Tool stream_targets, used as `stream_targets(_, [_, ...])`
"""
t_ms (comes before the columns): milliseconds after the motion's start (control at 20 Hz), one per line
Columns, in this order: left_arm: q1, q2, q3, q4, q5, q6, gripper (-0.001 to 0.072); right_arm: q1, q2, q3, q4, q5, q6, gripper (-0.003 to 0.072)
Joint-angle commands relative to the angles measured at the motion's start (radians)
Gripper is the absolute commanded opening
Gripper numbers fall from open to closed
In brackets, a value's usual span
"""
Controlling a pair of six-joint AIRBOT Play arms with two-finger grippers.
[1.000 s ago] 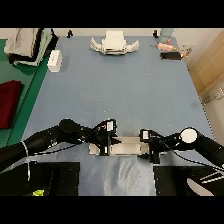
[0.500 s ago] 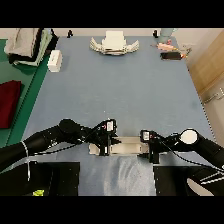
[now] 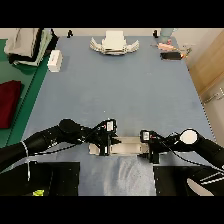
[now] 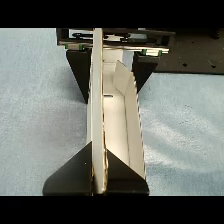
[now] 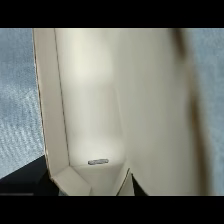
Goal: Fold the box.
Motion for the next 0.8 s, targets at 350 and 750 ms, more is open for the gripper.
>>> stream_targets(350, [0.000,0.001,0.000,-0.001,-0.002,0.000,0.0016,0.001,0.000,-0.001,0.000,0.000,0.000,0.0524])
stream_targets(750, [0.000,0.001,0.000,-0.001,-0.014,-0.001,0.0019,0.001,0.000,-0.001,0.000,0.000,0.000,0.0524])
